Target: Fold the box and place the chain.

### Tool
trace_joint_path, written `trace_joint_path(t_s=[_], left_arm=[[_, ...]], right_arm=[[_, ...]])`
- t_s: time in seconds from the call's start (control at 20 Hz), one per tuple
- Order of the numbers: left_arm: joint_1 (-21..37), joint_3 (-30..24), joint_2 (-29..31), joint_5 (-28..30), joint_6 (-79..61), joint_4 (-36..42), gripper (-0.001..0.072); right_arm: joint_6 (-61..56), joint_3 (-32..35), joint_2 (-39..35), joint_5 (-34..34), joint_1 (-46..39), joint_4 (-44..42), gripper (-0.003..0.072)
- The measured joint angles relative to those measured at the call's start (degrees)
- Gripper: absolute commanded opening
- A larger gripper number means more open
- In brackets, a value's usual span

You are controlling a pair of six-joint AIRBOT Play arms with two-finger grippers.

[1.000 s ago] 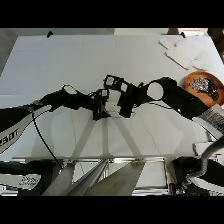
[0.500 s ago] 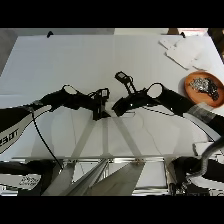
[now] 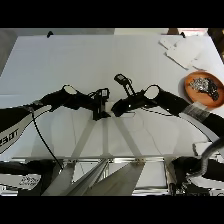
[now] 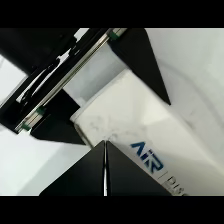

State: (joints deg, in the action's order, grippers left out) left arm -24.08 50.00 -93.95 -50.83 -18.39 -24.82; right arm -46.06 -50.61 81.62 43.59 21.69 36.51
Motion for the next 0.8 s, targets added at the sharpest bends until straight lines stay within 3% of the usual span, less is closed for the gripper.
trace_joint_path(t_s=[0.35, 0.8], left_arm=[[0.0, 0.0, 0.0, 0.0, -0.1, 0.0, 0.0338], [0.0, 0.0, 0.0, 0.0, -0.2, -0.1, 0.0338]], right_arm=[[-0.9, 0.0, -10.1, 0.1, -3.5, 3.5, 0.0012], [-19.1, 0.0, -33.6, 14.7, -14.7, 37.8, 0.0011]])
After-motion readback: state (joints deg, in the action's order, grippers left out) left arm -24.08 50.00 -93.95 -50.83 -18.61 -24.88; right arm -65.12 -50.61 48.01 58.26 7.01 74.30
